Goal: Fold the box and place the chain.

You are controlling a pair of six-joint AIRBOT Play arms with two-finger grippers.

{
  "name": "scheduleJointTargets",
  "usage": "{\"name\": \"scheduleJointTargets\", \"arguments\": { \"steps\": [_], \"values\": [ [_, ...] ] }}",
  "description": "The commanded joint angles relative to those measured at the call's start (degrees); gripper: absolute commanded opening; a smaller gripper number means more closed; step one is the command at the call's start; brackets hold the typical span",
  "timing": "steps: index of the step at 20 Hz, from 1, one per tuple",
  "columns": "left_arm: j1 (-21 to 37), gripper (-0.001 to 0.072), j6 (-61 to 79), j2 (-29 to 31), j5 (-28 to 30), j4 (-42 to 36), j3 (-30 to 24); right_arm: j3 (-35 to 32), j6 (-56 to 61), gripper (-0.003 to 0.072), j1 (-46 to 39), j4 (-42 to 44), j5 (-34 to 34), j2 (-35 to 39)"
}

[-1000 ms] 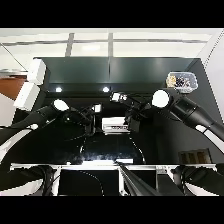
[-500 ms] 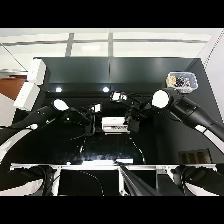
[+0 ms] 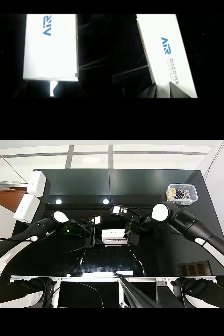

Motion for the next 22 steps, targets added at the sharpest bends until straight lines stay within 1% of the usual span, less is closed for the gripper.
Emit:
{"name": "scheduleJointTargets", "arguments": {
  "steps": [1,3,4,5,12,14,17,19,20,21,22],
  "values": [
    [-0.04,0.0400,-0.07,-0.04,-0.02,0.02,0.04,-0.20,0.24,0.0150,0.04,-0.04,0.24,0.02],
    [-0.04,0.0400,-0.07,-0.04,-0.02,0.02,0.04,-0.20,0.24,0.0152,0.04,-0.15,0.20,0.02],
    [-0.04,0.0400,-0.07,-0.04,-0.02,0.02,0.04,-0.20,0.28,0.0259,0.04,-0.26,0.13,0.02],
    [-0.04,0.0400,-0.07,-0.04,-0.02,0.02,0.04,-0.20,0.50,0.0268,0.04,-0.37,0.13,0.02],
    [-0.04,0.0400,-0.07,-0.04,-0.02,0.02,0.04,-0.22,0.90,0.0268,0.04,0.28,0.17,0.02],
    [-0.04,0.0400,-0.07,-0.04,-0.02,0.02,0.04,0.00,2.84,0.0268,-0.02,1.09,0.33,0.50],
    [-0.04,0.0400,-0.07,-0.04,-0.02,0.02,0.04,0.24,4.11,0.0268,-0.15,1.03,0.76,3.10],
    [-0.04,0.0400,-0.07,-0.04,-0.02,0.02,0.04,0.22,8.11,0.0267,-0.74,1.05,1.40,5.20],
    [-0.04,0.0400,-0.07,-0.04,-0.02,0.02,0.04,0.22,12.28,0.0256,-1.49,1.25,1.66,5.92],
    [-0.04,0.0400,-0.07,-0.04,-0.02,0.02,0.04,0.22,16.76,0.0091,-2.56,1.60,2.16,6.16],
    [-0.04,0.0400,-0.07,-0.04,-0.02,0.00,0.04,-0.09,22.14,0.0028,-3.87,3.39,2.43,6.10]
  ]
}}
